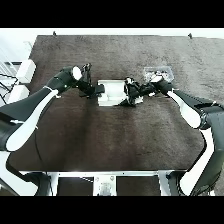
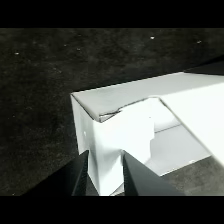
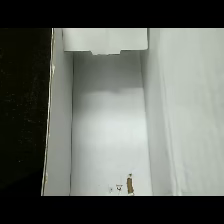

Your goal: Fold the box and place the chain.

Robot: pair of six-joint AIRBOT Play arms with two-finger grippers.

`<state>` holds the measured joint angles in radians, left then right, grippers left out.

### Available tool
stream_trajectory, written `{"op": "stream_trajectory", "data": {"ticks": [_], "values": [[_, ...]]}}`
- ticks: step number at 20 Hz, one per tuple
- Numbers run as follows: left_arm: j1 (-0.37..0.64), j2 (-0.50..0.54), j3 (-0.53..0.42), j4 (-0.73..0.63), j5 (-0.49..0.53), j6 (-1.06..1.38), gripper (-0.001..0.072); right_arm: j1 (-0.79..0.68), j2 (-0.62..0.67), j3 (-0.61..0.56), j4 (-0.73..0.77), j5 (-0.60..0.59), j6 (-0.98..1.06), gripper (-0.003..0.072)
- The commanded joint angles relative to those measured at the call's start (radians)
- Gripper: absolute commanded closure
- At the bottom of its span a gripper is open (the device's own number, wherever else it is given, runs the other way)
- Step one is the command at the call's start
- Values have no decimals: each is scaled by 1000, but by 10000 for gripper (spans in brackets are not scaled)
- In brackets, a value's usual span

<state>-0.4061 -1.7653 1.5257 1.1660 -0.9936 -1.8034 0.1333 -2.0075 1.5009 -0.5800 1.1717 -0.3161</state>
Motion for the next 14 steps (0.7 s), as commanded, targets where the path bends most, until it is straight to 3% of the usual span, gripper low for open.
{"op": "stream_trajectory", "data": {"ticks": [1, 4, 14], "values": [[-15, -1, 9, 58, -2, -33, 451, 0, 1, 0, 0, 0, 0, 120], [-17, -31, 30, 61, -41, -55, 451, 0, 1, 0, 0, 0, 0, 120], [-42, -160, 249, 159, -173, -83, 451, 0, 1, -1, 0, 0, 0, 120]]}}
